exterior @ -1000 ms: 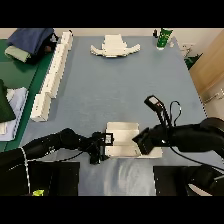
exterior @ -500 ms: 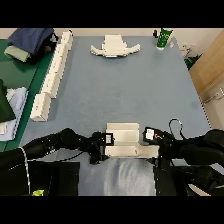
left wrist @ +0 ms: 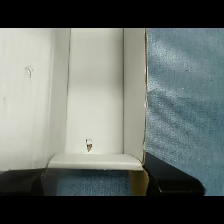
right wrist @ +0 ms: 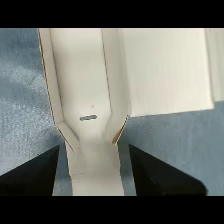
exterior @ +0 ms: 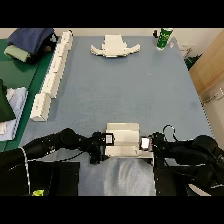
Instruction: Fold the box.
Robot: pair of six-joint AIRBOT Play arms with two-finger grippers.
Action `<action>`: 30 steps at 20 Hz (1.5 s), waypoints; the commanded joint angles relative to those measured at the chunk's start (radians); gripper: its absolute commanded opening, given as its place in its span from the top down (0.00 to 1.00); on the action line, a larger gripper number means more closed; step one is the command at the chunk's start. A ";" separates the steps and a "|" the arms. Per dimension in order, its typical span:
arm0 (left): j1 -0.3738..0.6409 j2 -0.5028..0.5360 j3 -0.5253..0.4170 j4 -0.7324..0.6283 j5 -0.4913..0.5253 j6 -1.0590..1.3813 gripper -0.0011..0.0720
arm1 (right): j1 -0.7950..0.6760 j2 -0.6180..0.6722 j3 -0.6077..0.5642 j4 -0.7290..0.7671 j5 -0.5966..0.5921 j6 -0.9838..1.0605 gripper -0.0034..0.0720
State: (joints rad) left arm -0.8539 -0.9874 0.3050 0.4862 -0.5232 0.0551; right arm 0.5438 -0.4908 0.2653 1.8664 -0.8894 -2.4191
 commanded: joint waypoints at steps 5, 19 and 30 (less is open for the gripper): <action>0.000 0.000 0.000 0.000 0.000 0.000 0.34 | 0.000 -0.071 -0.028 0.089 0.132 -0.098 0.13; 0.000 0.000 0.000 0.000 0.000 0.000 0.34 | 0.000 -0.085 -0.027 0.200 0.160 -0.203 0.76; 0.000 0.000 0.000 0.000 0.000 0.000 0.34 | 0.000 -0.156 -0.028 0.251 0.231 -0.287 0.08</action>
